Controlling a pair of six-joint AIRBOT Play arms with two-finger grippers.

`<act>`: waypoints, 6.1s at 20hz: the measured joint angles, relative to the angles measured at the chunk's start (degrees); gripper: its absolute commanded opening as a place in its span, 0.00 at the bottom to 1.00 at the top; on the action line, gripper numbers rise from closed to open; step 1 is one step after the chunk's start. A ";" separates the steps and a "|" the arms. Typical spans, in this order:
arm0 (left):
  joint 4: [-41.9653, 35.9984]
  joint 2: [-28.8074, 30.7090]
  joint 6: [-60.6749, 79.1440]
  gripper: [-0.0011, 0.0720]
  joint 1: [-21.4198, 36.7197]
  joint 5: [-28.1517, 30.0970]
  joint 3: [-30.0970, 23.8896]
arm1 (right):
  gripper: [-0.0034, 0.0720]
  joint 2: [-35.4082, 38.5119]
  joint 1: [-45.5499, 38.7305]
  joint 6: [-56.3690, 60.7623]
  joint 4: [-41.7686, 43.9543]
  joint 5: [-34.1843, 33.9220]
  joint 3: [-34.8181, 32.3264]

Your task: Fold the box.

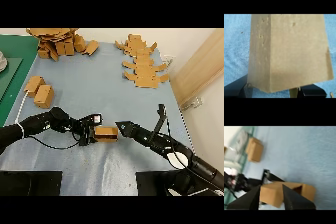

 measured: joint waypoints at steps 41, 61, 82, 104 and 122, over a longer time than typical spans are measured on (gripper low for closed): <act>0.02 0.00 -0.07 0.47 0.00 -0.04 0.02 | 0.60 -37.53 -10.38 -81.59 12.90 39.95 30.67; -0.09 0.00 -0.24 0.47 0.00 0.13 0.02 | 0.34 -36.22 -0.28 -79.82 -5.86 36.41 30.67; 0.11 0.00 -0.04 0.47 0.00 -0.13 0.02 | 0.16 -34.84 1.11 -77.33 -9.31 37.40 31.98; -0.22 0.00 -0.37 0.47 -0.07 -0.11 0.00 | 0.45 -33.27 4.92 -64.43 -10.99 37.94 29.99; 0.00 0.00 0.00 0.47 -0.07 -0.04 0.00 | 0.04 -2.78 5.73 -30.91 50.40 4.85 -2.93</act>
